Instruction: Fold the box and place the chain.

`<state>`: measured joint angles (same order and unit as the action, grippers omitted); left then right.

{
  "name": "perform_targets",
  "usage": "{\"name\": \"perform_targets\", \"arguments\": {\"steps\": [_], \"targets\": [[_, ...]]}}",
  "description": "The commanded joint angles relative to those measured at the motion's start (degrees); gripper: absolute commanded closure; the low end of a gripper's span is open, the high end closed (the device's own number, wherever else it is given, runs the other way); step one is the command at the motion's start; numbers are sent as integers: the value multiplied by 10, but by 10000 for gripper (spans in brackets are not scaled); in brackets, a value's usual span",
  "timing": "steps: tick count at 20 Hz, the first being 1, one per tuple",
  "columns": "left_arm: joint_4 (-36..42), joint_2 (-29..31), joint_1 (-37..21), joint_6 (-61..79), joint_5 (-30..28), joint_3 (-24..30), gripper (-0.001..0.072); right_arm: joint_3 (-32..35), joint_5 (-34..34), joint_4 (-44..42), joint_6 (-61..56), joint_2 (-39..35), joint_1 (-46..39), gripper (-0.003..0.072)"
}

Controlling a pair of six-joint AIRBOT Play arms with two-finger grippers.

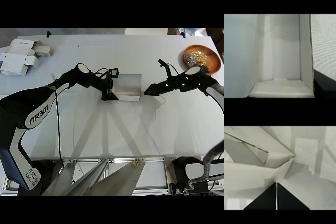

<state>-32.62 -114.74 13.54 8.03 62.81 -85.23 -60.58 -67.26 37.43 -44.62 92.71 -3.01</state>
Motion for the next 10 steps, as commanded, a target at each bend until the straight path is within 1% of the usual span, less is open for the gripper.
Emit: {"name": "perform_targets", "arguments": {"steps": [1, 3, 6, 7, 10], "targets": [[0, 0, -1, 0, 0, 0, 332, 0, -11, -37, 1, 0, 1, 657], [0, 0, -1, 0, 0, 0, 332, 0, -11, -37, -4, 0, 1, 416], [0, 0, -1, 0, 0, 0, 332, 0, -9, -42, -5, 0, 1, 399], [0, 0, -1, 0, 0, 0, 332, 0, -8, -54, -5, 0, 1, 380], [0, 0, -1, 0, 0, 0, 332, 0, -2, -89, -4, 0, 1, 367]]}}
